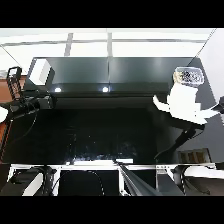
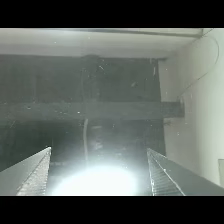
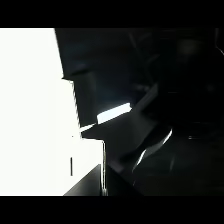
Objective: Fold the box and place the chain.
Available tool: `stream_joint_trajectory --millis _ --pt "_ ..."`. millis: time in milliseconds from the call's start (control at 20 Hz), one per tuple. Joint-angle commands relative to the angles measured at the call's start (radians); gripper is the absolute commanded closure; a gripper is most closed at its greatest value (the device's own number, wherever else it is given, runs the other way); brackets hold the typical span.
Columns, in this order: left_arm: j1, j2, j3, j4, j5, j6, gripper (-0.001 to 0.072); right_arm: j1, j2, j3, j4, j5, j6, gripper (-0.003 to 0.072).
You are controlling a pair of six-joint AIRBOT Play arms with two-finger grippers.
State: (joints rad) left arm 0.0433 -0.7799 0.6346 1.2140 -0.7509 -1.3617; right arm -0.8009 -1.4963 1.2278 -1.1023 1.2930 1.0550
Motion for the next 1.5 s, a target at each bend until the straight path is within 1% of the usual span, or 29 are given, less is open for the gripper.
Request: stream_joint_trajectory --millis 0,100,200,250,400,500,650,700,800,850,1000,1100,1200,1350,1400,1450 --pt "-0.001 -0.001 0.000 0.000 -0.008 0.000 0.0000 0.101 0.100 0.000 0.026 0.040 0.023 0.0674" --pt "-0.001 -0.001 0.000 0.000 -0.010 0.000 0.0000 0.187 0.201 -0.041 0.072 -0.001 0.023 0.0674" --pt "-0.002 -0.001 0.000 -0.001 -0.023 0.000 0.0000 0.293 0.332 -0.144 0.156 -0.131 0.025 0.0674" --pt "-0.005 -0.002 0.000 -0.005 -0.037 0.000 0.0000 0.354 0.395 -0.212 0.202 -0.208 0.025 0.0675" --pt "-0.045 -0.026 0.000 -0.043 -0.048 0.002 0.0000 0.597 0.575 -0.478 0.353 -0.470 0.026 0.0674" --pt "-0.093 -0.074 0.000 -0.102 -0.043 0.039 0.0000 0.784 0.635 -0.646 0.435 -0.680 0.043 0.0674" --pt "-0.154 -0.184 0.003 -0.280 -0.043 0.179 0.0000 1.027 0.637 -0.810 0.549 -0.938 0.094 0.0674" --pt "-0.164 -0.227 0.009 -0.343 -0.045 0.210 0.0000 1.086 0.637 -0.845 0.589 -0.988 0.098 0.0674" --pt "-0.168 -0.328 0.051 -0.455 -0.069 0.264 0.0000 1.180 0.636 -0.893 0.650 -1.030 0.097 0.0674" --pt "-0.167 -0.383 0.087 -0.491 -0.101 0.295 0.0000 1.213 0.636 -0.906 0.657 -1.032 0.097 0.0674" --pt "-0.168 -0.585 0.237 -0.536 -0.276 0.346 0.0000 1.260 0.636 -0.910 0.657 -1.029 0.097 0.0674" --pt "-0.167 -0.701 0.318 -0.562 -0.339 0.367 0.0000 1.264 0.636 -0.910 0.657 -1.029 0.097 0.0674" --pt "-0.168 -0.791 0.385 -0.596 -0.385 0.404 0.0000 1.264 0.636 -0.910 0.657 -1.027 0.097 0.0673" --pt "-0.168 -0.898 0.459 -0.735 -0.520 0.516 0.0000 1.264 0.636 -0.910 0.657 -1.024 0.097 0.0674" --pt "-0.172 -0.931 0.484 -0.746 -0.561 0.529 0.0000 1.264 0.636 -0.910 0.657 -1.023 0.097 0.0674" --pt "-0.176 -0.959 0.511 -0.718 -0.592 0.528 0.0000 1.264 0.636 -0.910 0.657 -1.023 0.097 0.0673"
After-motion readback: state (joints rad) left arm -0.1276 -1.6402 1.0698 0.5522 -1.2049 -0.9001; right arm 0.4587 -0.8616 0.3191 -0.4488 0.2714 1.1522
